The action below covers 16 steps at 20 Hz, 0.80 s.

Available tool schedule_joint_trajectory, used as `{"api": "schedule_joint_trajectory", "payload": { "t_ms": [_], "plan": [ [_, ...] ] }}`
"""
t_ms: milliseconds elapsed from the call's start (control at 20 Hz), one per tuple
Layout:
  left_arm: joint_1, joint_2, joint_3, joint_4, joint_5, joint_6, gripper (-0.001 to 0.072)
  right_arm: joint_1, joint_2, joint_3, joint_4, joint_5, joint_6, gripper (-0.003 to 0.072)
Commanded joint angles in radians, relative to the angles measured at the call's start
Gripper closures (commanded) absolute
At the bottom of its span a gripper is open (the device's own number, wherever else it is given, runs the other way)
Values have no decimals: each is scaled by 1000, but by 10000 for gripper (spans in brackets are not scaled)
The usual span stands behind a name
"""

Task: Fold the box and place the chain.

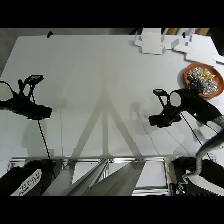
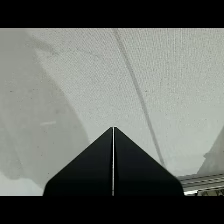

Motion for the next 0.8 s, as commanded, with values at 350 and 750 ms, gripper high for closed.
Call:
{"api": "schedule_joint_trajectory", "payload": {
  "t_ms": [350, 750],
  "plan": [
    [0, 1, 0, 0, 0, 0, 701, -34, 0, 42, -79, 39, -142, 672],
    [0, 1, 0, 0, 0, 0, 701, -547, 0, 148, -567, 43, -171, 262]
  ]
}}
